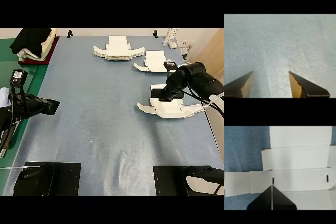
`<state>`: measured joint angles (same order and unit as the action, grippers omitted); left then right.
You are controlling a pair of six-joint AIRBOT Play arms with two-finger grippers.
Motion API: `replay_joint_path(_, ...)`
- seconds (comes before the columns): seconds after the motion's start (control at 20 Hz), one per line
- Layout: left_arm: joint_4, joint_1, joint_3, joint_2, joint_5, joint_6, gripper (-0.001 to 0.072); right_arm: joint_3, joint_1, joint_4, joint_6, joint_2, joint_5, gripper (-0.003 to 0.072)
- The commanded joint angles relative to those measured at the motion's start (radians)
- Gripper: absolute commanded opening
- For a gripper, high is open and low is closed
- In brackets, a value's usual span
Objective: Fold the box.
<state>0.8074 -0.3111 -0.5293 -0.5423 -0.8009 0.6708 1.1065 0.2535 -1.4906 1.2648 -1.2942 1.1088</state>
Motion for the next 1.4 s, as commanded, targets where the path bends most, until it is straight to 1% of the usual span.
replay_joint_path(0.0,-0.002,0.000,0.001,0.001,0.002,0.000,0.0692,0.000,0.000,0.000,0.000,-0.003,-0.001,0.0018)
replay_joint_path(1.0,-0.005,0.000,0.001,0.000,-0.003,0.008,0.0692,0.000,0.000,-0.002,-0.001,-0.003,-0.013,0.0018)
replay_joint_path(1.15,-0.049,0.000,0.001,-0.001,-0.120,0.250,0.0692,0.000,0.000,-0.002,0.000,-0.003,-0.065,0.0018)
replay_joint_path(1.25,-0.057,0.000,0.001,-0.006,-0.194,0.304,0.0692,0.000,0.000,-0.007,-0.001,-0.003,-0.070,0.0018)
replay_joint_path(1.35,-0.098,0.000,0.001,-0.032,-0.229,0.311,0.0692,0.000,0.000,-0.058,-0.001,-0.003,-0.079,0.0018)
